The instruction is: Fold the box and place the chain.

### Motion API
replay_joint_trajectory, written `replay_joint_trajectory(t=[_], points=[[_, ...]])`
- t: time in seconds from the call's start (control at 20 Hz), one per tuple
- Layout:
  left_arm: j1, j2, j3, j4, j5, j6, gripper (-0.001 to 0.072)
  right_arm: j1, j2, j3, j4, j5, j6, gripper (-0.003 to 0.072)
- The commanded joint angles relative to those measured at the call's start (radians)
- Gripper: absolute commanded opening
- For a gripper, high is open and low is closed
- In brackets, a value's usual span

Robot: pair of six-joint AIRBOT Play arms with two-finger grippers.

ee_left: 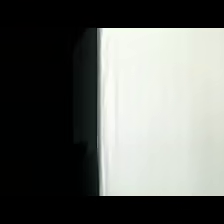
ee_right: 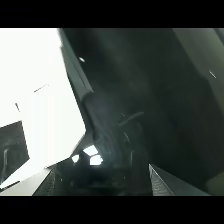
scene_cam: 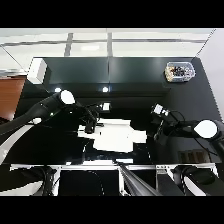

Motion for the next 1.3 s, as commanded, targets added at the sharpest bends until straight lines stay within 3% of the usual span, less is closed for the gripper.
replay_joint_trajectory(t=[0.0, 0.65, 0.8, 1.25], points=[[-0.008, -0.023, 0.007, 0.01, 0.01, 0.008, 0.0023, 0.081, -0.003, -0.019, 0.025, -0.079, -0.105, 0.0663], [-0.006, -0.023, 0.038, 0.031, 0.01, 0.008, 0.0024, 0.117, -0.01, 0.059, 0.103, -0.068, -0.211, 0.0663], [-0.006, -0.023, 0.038, 0.052, 0.012, 0.006, 0.0024, 0.12, -0.084, 0.042, 0.103, -0.027, -0.212, 0.0663], [-0.005, -0.023, 0.039, 0.055, 0.039, -0.047, 0.0024, 0.261, -0.241, 0.033, 0.043, -0.06, -0.293, 0.0663]])
